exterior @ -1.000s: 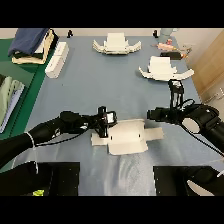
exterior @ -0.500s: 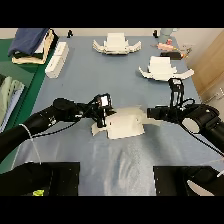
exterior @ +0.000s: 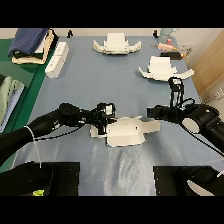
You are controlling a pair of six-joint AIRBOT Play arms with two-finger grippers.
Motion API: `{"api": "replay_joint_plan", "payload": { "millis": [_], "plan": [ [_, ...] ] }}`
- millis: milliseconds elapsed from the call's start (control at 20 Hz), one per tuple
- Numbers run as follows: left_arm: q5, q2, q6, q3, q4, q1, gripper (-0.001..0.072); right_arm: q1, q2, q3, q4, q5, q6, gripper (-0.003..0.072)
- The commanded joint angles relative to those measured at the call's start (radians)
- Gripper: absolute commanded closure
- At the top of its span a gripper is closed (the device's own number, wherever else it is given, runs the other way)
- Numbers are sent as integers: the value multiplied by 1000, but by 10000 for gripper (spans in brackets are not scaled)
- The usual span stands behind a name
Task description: Fold the box.
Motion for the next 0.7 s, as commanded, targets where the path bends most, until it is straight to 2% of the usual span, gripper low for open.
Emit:
{"api": "replay_joint_plan", "payload": {
  "millis": [0,350,650],
  "plan": [
    [39,-1,-2,-24,-27,-19,699,0,1,0,0,0,0,685],
    [29,-1,-2,-59,-71,-20,699,0,1,0,0,0,0,686],
    [-74,0,-8,-69,-82,-17,696,0,1,0,0,0,0,686]
  ]
}}
